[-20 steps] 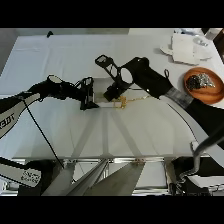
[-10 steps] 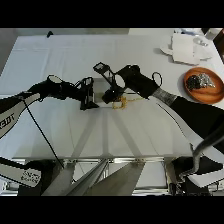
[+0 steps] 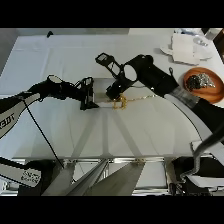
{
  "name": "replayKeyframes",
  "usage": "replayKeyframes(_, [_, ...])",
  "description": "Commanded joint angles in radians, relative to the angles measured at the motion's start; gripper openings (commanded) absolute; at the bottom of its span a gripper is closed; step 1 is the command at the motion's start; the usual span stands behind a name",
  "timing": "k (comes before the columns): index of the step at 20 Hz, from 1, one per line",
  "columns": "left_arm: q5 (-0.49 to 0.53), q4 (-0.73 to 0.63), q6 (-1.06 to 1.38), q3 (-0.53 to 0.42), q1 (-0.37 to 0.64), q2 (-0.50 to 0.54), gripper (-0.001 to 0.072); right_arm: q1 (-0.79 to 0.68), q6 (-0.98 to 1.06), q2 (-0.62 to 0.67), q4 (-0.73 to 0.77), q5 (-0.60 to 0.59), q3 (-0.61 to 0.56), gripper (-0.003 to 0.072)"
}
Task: Fold the box and place the chain.
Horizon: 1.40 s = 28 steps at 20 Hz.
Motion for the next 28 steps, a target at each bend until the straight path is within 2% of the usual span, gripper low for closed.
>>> replayKeyframes(1, [0.0,0.0,0.0,0.0,0.0,0.0,0.0393,-0.033,-0.056,0.072,0.004,0.019,0.001,0.0477])
replayKeyframes(4, [0.0,0.0,0.0,0.0,0.0,0.0,0.0393,-0.078,-0.199,0.095,-0.014,0.082,0.0,0.0476])
replayKeyframes(7, [0.0,0.0,0.0,0.001,0.0,0.0,0.0393,-0.119,-0.437,0.1,-0.015,0.119,-0.018,0.0476])
replayKeyframes(10, [0.0,0.0,0.0,0.0,0.0,0.0,0.0393,-0.181,-0.725,0.106,0.103,0.096,-0.113,0.0476])
replayKeyframes(12, [0.0,0.0,0.0,0.0,0.0,0.0,0.0393,-0.228,-0.903,0.106,0.201,0.021,-0.208,0.0478])
replayKeyframes(14, [0.0,0.0,0.0,0.001,0.0,0.0,0.0393,-0.279,-1.089,0.104,0.313,-0.093,-0.303,0.0619])
replayKeyframes(15, [0.0,0.0,0.0,0.0,0.0,0.0,0.0393,-0.296,-1.166,0.097,0.344,-0.119,-0.328,0.0619])
replayKeyframes(20, [0.0,0.0,0.0,0.0,0.0,0.0,0.0393,-0.326,-1.305,-0.002,0.426,-0.127,-0.338,0.0619])
replayKeyframes(25, [0.0,0.0,0.0,0.0,0.0,0.0,0.0393,-0.327,-1.509,-0.1,0.597,-0.13,-0.338,0.0619])
replayKeyframes(28, [0.0,0.0,0.0,0.0,0.0,0.0,0.0393,-0.325,-1.529,-0.123,0.632,-0.171,-0.338,0.0612])
